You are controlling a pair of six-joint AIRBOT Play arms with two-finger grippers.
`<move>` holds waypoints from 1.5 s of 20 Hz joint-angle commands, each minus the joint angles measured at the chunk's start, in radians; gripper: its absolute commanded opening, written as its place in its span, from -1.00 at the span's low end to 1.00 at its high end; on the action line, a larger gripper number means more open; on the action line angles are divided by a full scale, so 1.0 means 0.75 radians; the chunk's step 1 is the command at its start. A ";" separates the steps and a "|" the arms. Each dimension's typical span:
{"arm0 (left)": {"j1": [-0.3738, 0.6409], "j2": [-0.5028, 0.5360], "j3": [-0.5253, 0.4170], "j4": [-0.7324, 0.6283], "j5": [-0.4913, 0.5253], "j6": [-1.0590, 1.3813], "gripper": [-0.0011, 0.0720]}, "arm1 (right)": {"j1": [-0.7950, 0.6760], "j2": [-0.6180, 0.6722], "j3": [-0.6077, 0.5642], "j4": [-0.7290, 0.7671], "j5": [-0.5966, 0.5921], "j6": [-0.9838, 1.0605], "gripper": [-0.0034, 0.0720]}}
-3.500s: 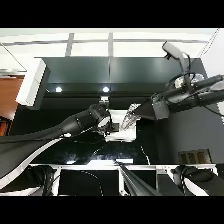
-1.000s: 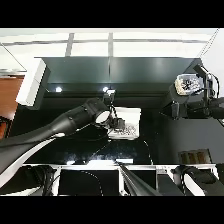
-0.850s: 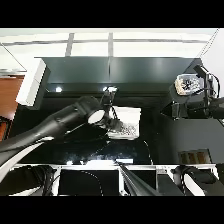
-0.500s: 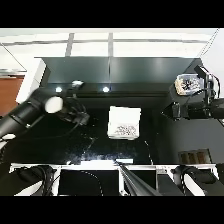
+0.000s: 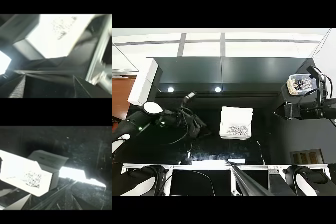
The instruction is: Fold the box and place the chain.
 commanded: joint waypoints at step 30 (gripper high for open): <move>-0.325 -0.235 0.113 -0.131 0.326 0.969 0.96 | 0.000 0.001 0.001 -0.079 -0.007 0.045 0.67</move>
